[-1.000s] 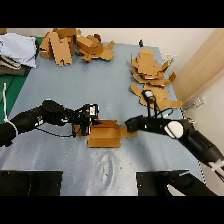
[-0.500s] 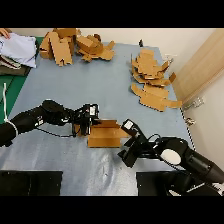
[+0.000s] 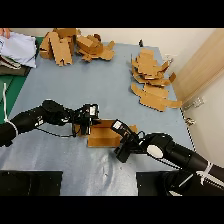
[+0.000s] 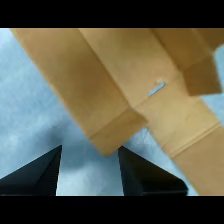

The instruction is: Fold the box.

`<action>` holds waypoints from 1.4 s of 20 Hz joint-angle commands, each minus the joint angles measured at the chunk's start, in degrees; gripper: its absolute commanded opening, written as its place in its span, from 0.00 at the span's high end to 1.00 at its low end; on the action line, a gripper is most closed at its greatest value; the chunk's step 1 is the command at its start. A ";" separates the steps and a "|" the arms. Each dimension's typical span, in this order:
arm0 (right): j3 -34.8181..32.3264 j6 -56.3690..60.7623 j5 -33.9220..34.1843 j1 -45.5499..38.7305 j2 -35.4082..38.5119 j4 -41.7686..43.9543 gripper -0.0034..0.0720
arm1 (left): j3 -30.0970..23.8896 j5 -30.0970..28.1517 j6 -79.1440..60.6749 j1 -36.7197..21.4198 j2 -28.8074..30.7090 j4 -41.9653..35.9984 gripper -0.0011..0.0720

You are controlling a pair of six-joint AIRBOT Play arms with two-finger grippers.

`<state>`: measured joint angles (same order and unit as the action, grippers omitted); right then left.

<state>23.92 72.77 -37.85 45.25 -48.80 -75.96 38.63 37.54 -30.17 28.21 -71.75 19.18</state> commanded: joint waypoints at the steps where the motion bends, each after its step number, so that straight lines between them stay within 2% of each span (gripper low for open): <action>1: 1.73 -0.42 3.34 0.11 -2.51 -2.27 0.22 | 0.07 0.02 0.04 0.04 -0.04 0.00 0.96; 7: 2.08 -0.44 0.48 2.27 -2.80 -2.80 0.22 | 0.07 0.02 0.04 0.04 -0.04 0.02 0.96; 10: 2.08 -3.96 0.74 4.79 -2.80 -6.84 0.22 | 0.07 0.02 0.04 0.04 -0.04 0.02 0.96; 13: 2.16 -8.68 1.81 7.72 -2.78 -14.40 0.28 | 0.07 0.04 0.07 0.04 -0.04 0.02 0.96; 16: 5.57 -2.51 -4.52 7.82 -2.58 -15.52 0.28 | 0.07 0.20 0.07 0.04 -0.04 0.02 0.96; 18: 7.17 1.33 -4.72 7.82 -2.58 -13.18 0.28 | 0.07 0.04 0.04 0.04 -0.04 0.02 0.96; 20: 7.80 -0.79 -5.55 7.87 -2.71 -14.01 0.25 | 0.07 0.09 0.07 0.04 -0.04 0.02 0.96; 23: 11.63 4.17 -15.54 8.31 -2.56 -15.30 0.25 | 0.07 0.11 0.04 0.04 -0.04 0.02 0.96; 25: 12.94 10.45 -19.89 10.27 -2.54 -19.61 0.25 | 0.07 0.11 0.04 0.04 -0.04 0.02 0.96; 28: 11.28 16.00 -19.39 17.55 -2.62 -26.60 0.25 | 0.07 0.00 0.04 0.04 -0.04 0.02 0.96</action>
<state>35.38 81.73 -54.39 57.84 -51.40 -95.90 38.63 37.63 -30.11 28.21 -71.75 19.18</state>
